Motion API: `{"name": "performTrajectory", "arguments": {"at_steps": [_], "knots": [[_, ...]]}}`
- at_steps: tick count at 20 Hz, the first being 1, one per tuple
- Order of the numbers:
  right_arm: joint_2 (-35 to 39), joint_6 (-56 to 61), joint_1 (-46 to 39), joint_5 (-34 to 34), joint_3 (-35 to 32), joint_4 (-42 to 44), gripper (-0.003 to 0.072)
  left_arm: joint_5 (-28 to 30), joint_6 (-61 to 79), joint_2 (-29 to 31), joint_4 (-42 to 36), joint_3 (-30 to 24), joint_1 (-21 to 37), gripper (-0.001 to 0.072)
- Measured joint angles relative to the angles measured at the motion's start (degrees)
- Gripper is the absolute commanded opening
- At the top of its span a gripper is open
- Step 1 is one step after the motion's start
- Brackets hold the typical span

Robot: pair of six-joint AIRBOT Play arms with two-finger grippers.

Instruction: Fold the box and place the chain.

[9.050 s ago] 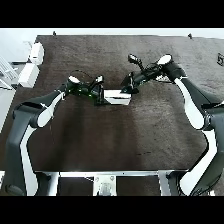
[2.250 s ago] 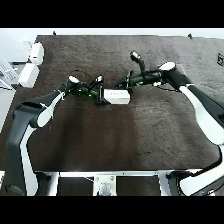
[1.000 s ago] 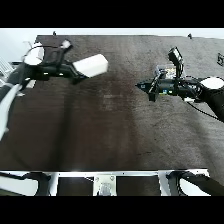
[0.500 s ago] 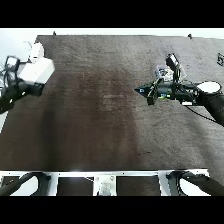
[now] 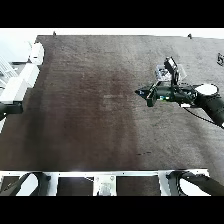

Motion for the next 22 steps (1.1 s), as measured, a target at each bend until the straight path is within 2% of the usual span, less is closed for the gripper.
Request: {"name": "performTrajectory", "arguments": {"at_steps": [5, 9, 16, 19, 22], "knots": [[-0.33, -0.59, -0.04, -0.52, -0.35, 0.0, 0.0006, -0.52, 9.4, -2.78, -7.63, 4.02, 1.49, 0.0017], [-0.44, -0.66, -0.04, -0.68, -0.79, 0.02, 0.0006, -4.42, 13.57, -10.95, -10.82, 10.93, 1.75, 0.0016], [-0.44, -0.66, 0.0, -0.68, -1.01, 0.52, 0.0006, -7.91, 15.04, -27.5, -16.76, 27.78, 1.6, 0.0015], [-0.44, -0.63, 0.07, -0.96, -1.01, 1.79, 0.0006, -7.89, 15.74, -32.7, -18.25, 32.79, -0.79, 0.0015], [-0.44, -0.61, 0.07, -1.36, -1.01, 2.54, 0.0006, -4.57, 15.5, -37.66, -19.28, 37.55, -4.48, 0.0016]]}}
